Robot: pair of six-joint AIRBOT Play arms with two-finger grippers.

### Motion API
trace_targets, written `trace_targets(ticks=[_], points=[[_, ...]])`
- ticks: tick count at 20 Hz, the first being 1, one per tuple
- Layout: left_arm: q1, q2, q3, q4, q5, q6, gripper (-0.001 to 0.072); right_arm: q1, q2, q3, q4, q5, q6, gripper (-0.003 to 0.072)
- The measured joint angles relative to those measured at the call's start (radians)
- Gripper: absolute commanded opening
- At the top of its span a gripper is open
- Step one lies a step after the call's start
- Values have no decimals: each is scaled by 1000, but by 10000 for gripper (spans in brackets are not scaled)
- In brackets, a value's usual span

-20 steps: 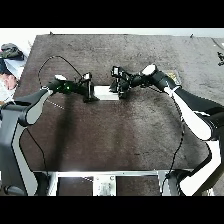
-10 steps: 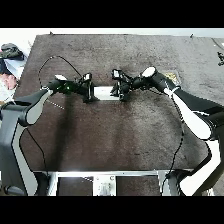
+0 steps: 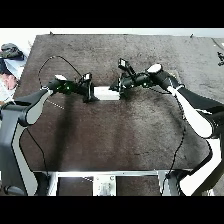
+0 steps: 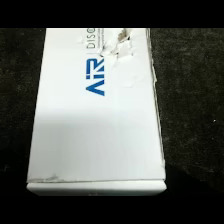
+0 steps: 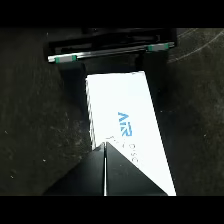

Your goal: Fold the box and place the chain.

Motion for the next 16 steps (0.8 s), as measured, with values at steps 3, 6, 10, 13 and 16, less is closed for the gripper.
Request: trace_targets(ticks=[3, 6, 10, 13, 16], points=[[0, 0, 0, 0, 1, 0, 536, -10, -23, 0, -24, 5, 106, 8], [0, 0, 0, 0, 2, 0, 536, -13, -60, 0, -50, 10, 197, 8], [0, 0, 0, 0, 3, 1, 536, -15, -82, 3, -86, 22, 267, 8], [-1, 0, 0, 0, 2, 2, 536, -14, -85, 11, -116, 27, 295, 9], [-1, 0, 0, -1, 2, 0, 536, -17, -55, 21, -128, 37, 282, 9]])
